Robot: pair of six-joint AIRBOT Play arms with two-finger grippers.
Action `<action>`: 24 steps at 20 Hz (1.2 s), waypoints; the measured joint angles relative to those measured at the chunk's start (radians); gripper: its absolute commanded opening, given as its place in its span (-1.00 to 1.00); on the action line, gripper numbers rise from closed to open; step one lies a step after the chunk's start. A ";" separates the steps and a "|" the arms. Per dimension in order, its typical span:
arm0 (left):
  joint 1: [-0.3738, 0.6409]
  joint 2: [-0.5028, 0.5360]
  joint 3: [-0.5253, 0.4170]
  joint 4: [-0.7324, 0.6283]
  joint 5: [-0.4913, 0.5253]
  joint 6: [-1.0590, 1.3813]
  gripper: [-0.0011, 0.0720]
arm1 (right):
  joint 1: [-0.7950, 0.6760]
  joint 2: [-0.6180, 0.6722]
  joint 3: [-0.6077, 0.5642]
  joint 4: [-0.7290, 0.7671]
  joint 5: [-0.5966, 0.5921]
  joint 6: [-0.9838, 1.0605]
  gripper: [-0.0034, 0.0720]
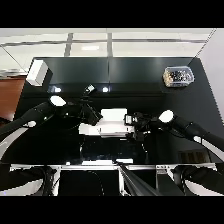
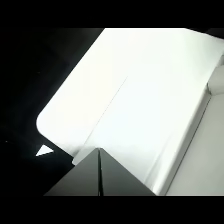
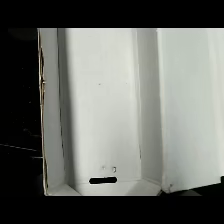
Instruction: Fold the box and place the chain.
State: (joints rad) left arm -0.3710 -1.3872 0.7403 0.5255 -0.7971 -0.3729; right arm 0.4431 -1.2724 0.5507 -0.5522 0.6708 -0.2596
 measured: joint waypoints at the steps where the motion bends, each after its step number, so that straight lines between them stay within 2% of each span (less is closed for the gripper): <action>1: 0.000 0.000 0.003 0.000 -0.007 0.000 -0.91 | 0.000 0.000 0.000 0.000 0.001 0.000 -0.68; 4: 0.015 0.046 0.026 0.044 -0.031 -0.014 -0.91 | 0.000 0.000 0.000 0.000 0.001 -0.001 -0.68; 8: 0.099 0.204 0.045 0.151 -0.060 -0.068 -0.91 | 0.000 0.000 0.000 0.000 0.000 0.000 -0.68; 10: 0.170 0.282 0.026 0.183 -0.109 -0.080 -0.90 | 0.000 0.000 0.000 0.000 0.000 0.000 -0.68; 12: 0.222 0.327 -0.008 0.212 -0.203 -0.022 -0.89 | 0.000 0.000 0.000 0.001 0.000 0.002 -0.68; 13: 0.239 0.341 -0.030 0.238 -0.266 0.040 -0.38 | 0.000 0.000 0.000 0.001 -0.001 0.002 -0.68; 14: 0.249 0.351 -0.051 0.262 -0.307 0.095 0.66 | 0.000 0.000 0.000 0.001 -0.001 0.002 -0.68; 15: 0.254 0.358 -0.072 0.286 -0.322 0.154 0.98 | 0.000 0.000 0.000 0.001 -0.001 0.002 -0.68; 18: 0.237 0.354 -0.118 0.319 -0.299 0.289 0.98 | 0.000 0.000 0.000 0.001 -0.001 0.002 -0.68; 24: 0.069 0.292 -0.144 0.341 -0.103 0.485 0.96 | 0.000 0.000 0.000 0.001 -0.002 0.002 -0.68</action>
State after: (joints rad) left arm -0.3023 -1.0950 0.5964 0.8669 -0.9001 0.1120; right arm 0.4431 -1.2724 0.5507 -0.5510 0.6689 -0.2581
